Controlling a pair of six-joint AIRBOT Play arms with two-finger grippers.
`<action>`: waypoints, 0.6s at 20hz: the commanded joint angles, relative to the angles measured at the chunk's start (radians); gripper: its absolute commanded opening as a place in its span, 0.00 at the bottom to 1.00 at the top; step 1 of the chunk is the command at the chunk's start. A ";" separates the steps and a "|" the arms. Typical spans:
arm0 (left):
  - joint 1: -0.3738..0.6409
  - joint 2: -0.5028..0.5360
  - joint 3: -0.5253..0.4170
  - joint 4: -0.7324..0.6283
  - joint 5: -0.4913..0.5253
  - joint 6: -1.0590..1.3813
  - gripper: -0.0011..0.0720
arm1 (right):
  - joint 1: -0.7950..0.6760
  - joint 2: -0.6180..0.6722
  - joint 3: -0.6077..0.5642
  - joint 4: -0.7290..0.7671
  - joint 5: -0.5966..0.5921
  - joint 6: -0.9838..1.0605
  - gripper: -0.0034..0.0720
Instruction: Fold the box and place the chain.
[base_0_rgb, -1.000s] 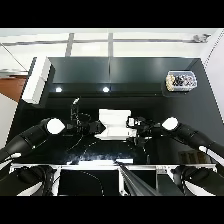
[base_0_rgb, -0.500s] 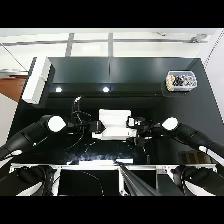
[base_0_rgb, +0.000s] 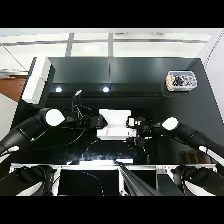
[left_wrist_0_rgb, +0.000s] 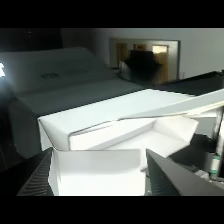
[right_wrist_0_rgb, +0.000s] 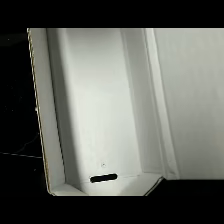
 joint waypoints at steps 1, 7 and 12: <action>0.036 0.010 0.028 0.001 -0.085 0.003 0.99 | 0.001 0.000 0.000 0.000 0.000 0.000 0.67; 0.173 0.093 0.029 0.042 -0.200 0.042 0.98 | 0.001 0.000 0.000 0.000 0.000 0.000 0.67; 0.421 0.240 0.029 0.131 -0.339 0.121 0.08 | 0.001 0.000 0.000 0.000 0.000 0.000 0.67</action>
